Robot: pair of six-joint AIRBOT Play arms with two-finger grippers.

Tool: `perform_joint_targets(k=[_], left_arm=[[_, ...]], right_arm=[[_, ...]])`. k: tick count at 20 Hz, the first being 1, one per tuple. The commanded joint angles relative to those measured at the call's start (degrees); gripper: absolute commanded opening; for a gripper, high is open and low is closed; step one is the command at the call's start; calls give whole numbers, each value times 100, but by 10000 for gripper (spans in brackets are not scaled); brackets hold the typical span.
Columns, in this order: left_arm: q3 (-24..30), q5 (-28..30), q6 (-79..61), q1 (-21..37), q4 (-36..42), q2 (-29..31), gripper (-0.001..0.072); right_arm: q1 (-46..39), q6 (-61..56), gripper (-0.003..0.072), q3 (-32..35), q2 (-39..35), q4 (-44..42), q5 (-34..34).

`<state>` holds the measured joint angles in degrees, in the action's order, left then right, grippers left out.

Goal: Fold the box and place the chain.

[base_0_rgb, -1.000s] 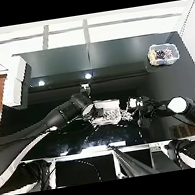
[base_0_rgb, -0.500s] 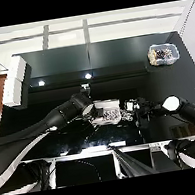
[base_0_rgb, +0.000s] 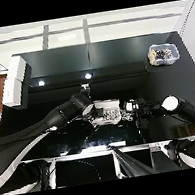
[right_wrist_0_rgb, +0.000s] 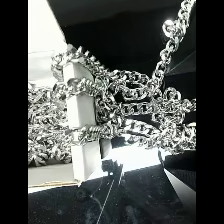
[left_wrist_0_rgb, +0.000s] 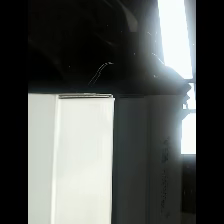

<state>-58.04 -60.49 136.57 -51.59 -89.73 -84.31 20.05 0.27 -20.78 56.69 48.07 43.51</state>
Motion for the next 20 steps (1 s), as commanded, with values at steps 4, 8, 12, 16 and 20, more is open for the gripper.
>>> perform_joint_targets(k=[4,8,12,16,20], left_arm=[[0,-2,-2,0,-2,-4,31],[0,-4,-2,0,0,-4,32],[0,-4,-2,0,-2,-4,31],[0,-7,-2,0,0,-4,31],[0,-2,-2,0,-2,-4,31]], right_arm=[[7,-155,328,2,138,17,44],[4,-195,63,-24,131,13,46],[-11,-1480,46,-520,85,348,802],[-11,-2618,46,-1169,-278,514,1934],[-7,-3379,45,-1908,-883,439,2750]])
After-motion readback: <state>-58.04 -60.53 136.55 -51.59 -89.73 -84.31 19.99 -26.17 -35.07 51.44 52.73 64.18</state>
